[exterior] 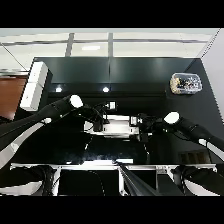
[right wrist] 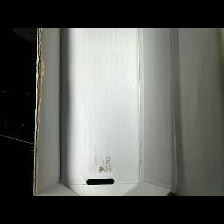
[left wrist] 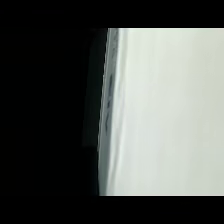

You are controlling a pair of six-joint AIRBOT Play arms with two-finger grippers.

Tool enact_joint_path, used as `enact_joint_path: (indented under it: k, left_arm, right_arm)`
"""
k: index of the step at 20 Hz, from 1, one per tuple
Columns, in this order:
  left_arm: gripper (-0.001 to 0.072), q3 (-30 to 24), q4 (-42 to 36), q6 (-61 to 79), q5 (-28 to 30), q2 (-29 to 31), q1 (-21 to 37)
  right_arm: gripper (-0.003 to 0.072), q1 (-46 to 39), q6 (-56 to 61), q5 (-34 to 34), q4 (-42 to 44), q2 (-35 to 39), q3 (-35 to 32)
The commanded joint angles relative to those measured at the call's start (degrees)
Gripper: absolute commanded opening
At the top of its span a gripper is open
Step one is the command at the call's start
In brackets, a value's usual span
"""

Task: Fold the box and place the chain.

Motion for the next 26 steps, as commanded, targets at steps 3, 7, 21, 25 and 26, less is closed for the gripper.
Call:
enact_joint_path:
  k: [3, 7, 21, 25, 26]
  left_arm:
    - [0.003, 0.0, 0.0, 0.0, 0.0, 0.0, 0.0]
    - [0.0058, 0.1, 0.0, -0.4, 0.0, 0.2, 0.0]
    - [0.0028, -0.3, 24.1, -44.3, -30.0, 22.2, 0.0]
    - [0.0028, -7.1, 6.7, -45.7, -18.8, 22.5, -0.2]
    - [0.0029, -10.0, -1.1, -42.0, -14.8, 22.5, -0.2]
  right_arm:
    - [0.0481, 0.0, 0.3, -0.6, -0.1, 0.0, 0.0]
    - [0.0473, 0.0, 0.3, -0.6, -0.1, 0.0, 0.0]
    - [0.0231, 0.1, 0.2, -0.5, -0.3, 0.0, 0.0]
    - [0.0231, 0.1, 0.2, -0.5, -0.3, 0.0, 0.0]
    - [0.0231, 0.1, 0.2, -0.5, -0.3, 0.0, 0.0]
